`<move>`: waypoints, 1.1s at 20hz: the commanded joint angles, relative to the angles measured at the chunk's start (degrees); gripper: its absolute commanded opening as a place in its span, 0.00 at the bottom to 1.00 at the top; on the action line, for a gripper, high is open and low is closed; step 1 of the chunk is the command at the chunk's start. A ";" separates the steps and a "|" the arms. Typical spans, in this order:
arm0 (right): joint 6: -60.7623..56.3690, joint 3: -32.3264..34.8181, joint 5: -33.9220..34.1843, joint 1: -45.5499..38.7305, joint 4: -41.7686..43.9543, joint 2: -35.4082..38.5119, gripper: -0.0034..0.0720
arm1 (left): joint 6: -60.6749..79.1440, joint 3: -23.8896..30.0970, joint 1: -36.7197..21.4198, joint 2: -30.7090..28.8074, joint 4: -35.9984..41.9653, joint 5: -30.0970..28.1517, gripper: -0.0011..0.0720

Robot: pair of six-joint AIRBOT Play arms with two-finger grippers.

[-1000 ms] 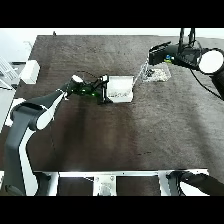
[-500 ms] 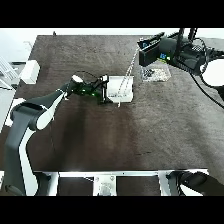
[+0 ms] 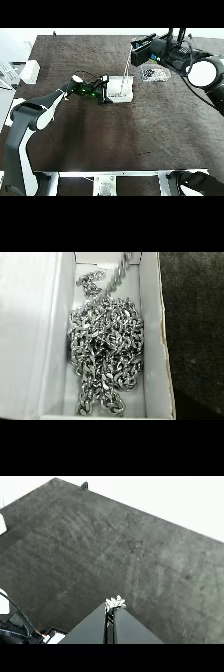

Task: Fold the box and place the chain.

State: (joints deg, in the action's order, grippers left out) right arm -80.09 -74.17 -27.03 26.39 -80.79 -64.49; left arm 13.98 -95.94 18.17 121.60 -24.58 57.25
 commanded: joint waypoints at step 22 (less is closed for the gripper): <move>3.58 11.80 5.55 -9.49 -4.00 -8.41 0.47 | 0.00 -0.02 0.00 -0.02 0.00 -0.02 0.49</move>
State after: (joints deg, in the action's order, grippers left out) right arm -78.98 -62.11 -20.67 20.99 -84.12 -76.75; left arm 13.96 -95.94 18.17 121.60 -24.56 57.23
